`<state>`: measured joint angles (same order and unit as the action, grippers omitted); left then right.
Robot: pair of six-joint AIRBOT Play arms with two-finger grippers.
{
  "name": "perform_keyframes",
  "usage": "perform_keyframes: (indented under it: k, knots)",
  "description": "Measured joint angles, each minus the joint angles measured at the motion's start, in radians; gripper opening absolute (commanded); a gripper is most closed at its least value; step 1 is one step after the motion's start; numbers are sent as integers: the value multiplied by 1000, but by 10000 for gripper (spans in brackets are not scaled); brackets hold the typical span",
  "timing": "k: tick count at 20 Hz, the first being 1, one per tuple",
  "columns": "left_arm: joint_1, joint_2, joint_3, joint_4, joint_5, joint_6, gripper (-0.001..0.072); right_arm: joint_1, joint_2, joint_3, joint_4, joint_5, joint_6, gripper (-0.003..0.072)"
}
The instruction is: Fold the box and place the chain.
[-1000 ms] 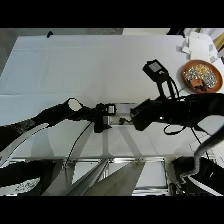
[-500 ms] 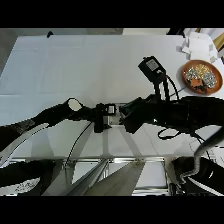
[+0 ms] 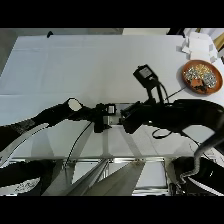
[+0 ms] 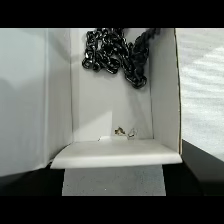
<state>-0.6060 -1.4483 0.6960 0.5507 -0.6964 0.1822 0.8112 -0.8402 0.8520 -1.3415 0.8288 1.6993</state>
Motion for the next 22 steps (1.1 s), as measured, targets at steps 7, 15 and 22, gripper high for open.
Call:
perform_keyframes:
  k: [7,15,22]
  knots:
    - [0,0,0,0,0,0,135,-12,-181,-63,-8,-135,6,19]
    - [0,0,0,0,0,0,135,-19,-251,-71,-14,-121,12,277]
    - [0,0,0,0,0,0,135,-113,-126,-71,-24,-13,21,273]
